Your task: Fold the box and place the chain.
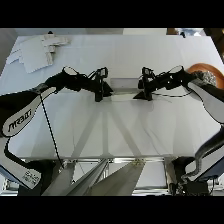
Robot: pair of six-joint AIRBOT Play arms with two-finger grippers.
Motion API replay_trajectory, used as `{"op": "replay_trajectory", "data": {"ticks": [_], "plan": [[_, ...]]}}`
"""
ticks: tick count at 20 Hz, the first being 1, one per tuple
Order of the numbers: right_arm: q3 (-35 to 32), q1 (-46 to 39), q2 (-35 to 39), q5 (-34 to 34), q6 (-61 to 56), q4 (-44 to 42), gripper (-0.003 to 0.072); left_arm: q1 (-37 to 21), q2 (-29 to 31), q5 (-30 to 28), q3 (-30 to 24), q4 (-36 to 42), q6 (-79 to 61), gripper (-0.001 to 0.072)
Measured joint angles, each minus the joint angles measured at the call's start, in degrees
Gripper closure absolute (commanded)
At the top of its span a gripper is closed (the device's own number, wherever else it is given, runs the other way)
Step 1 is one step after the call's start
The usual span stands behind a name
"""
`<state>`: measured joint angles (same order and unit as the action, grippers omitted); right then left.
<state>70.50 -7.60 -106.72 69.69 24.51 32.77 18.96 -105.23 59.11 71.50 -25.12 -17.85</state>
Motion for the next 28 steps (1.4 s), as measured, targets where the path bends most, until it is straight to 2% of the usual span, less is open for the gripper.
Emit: {"op": "replay_trajectory", "data": {"ticks": [6, 11, 15, 21, 28], "plan": [[0.0, 0.0, 0.0, 0.04, 0.0, 0.0, 0.0285, -1.25, 0.72, 0.61, 0.0, -6.73, 0.52, 0.0695], [0.0, 0.0, 0.0, 0.02, 0.0, -0.02, 0.0285, -4.55, 5.14, 1.42, -0.02, -9.84, 8.87, 0.0698], [0.0, 0.0, 0.0, 0.0, 0.0, -0.02, 0.0285, -9.25, 10.08, 2.49, 0.0, -16.72, 26.4, 0.0699], [0.0, 0.0, 0.0, 0.0, 0.0, -0.04, 0.0285, -16.92, 11.43, 8.41, -1.09, -22.86, 59.17, 0.0699], [0.0, 0.0, 0.0, 0.0, 0.0, -0.04, 0.0285, -15.13, 11.43, 9.9, -2.23, -26.08, 81.83, 0.0701]]}}
